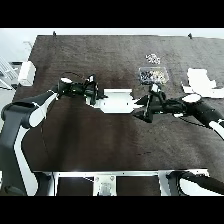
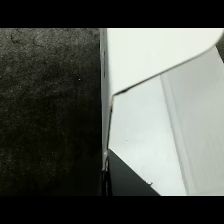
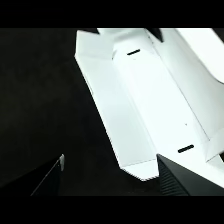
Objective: Fold the box and place the chain.
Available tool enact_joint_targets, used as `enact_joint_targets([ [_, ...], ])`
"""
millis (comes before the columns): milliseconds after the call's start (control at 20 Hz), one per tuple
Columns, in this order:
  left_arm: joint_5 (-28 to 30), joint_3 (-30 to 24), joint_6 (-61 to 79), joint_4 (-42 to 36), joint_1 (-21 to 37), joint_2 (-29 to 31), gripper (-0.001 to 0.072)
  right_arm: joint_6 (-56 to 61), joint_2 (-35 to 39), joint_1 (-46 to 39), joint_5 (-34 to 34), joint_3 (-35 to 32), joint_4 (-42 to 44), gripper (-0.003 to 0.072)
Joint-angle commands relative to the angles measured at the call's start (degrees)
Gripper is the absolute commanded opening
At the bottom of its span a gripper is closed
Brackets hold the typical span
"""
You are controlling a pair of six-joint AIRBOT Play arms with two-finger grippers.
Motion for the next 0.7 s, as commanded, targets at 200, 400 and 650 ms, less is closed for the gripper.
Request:
enact_joint_targets([
  [200,-0.02,-0.02,-0.02,0.02,-0.02,-0.02,0.0021,-5.86,-3.39,6.38,-11.67,-0.24,-6.54,0.0675],
  [400,0.0,-0.02,-0.02,0.02,-0.02,-0.02,0.0021,-5.88,-5.05,6.49,-14.82,-0.22,-6.29,0.0674],
  [650,0.02,-0.02,-0.02,0.02,-0.02,-0.02,0.0022,-5.86,-7.63,9.22,-21.22,0.39,-6.05,0.0674],
])
